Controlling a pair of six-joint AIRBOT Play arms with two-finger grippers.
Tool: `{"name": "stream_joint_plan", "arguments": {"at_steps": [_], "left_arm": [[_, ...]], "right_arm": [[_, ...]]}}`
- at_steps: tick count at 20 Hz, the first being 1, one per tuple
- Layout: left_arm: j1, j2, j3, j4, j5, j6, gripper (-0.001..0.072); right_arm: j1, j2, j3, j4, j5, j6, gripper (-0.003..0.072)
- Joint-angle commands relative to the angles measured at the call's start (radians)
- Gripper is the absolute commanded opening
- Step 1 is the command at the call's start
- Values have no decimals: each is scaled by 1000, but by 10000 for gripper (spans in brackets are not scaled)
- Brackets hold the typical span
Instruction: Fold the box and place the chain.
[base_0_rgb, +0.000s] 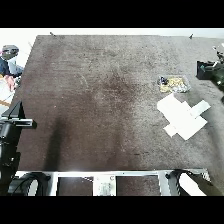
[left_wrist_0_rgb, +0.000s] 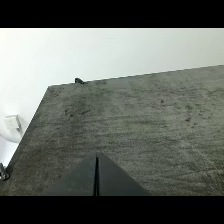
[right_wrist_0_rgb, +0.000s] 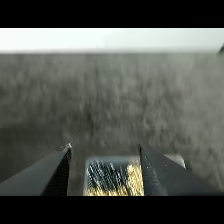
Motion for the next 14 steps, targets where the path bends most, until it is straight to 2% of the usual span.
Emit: {"name": "stream_joint_plan", "arguments": {"at_steps": [1, 5, 10, 12, 14], "left_arm": [[0, -1, 0, 0, 0, 0, 12], [0, -1, 0, 0, 0, 0, 12], [0, -1, 0, 0, 0, 0, 12], [0, -1, 0, 0, 0, 0, 12], [0, -1, 0, 0, 1, 0, 12]], "right_arm": [[-221, -229, 233, -390, 409, 325, 477], [-357, -456, 477, -597, 633, 374, 474], [-394, -783, 866, -800, 958, 373, 464], [-392, -887, 999, -835, 1004, 373, 464], [-388, -945, 1061, -839, 995, 356, 403]]}}
